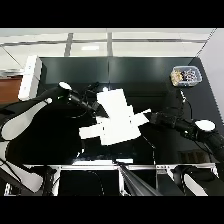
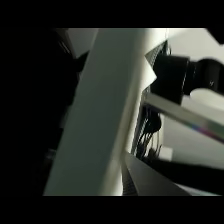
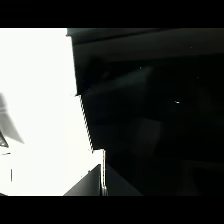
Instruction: Fold the box and place the chain.
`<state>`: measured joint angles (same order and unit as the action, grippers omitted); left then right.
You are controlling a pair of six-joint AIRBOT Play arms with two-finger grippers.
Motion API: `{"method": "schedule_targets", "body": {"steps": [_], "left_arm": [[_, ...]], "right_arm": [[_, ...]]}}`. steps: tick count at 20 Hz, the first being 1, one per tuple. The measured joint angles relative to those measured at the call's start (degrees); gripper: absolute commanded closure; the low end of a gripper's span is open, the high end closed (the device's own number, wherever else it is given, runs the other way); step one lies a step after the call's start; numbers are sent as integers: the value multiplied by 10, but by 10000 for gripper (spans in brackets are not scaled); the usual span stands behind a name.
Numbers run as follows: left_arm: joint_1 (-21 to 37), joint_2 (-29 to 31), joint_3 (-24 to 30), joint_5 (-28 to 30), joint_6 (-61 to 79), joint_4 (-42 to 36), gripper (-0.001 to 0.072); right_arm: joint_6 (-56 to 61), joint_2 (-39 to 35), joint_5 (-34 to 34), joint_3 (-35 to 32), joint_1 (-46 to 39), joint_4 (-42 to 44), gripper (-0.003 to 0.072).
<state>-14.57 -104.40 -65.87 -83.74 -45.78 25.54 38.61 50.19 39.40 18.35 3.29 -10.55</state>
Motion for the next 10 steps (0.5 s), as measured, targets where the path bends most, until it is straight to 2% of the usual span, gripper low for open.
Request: {"method": "schedule_targets", "body": {"steps": [2,4,5,6,7,8,10], "left_arm": [[-2,-7,-23,-18,19,16,494],[-2,-14,-40,-26,28,26,626],[-2,-17,-47,-30,33,29,629],[-3,-19,-51,-37,36,32,684],[-3,-21,-55,-39,41,33,686],[-3,-22,-58,-39,45,34,688],[-2,-23,-63,-43,49,38,690]], "right_arm": [[0,0,2,0,0,0,676],[0,0,3,0,0,0,676],[0,0,3,0,0,0,674],[0,0,4,0,0,-1,603],[0,0,5,0,0,-3,267],[0,0,5,0,0,-5,32],[0,0,4,7,-4,-26,29]]}}
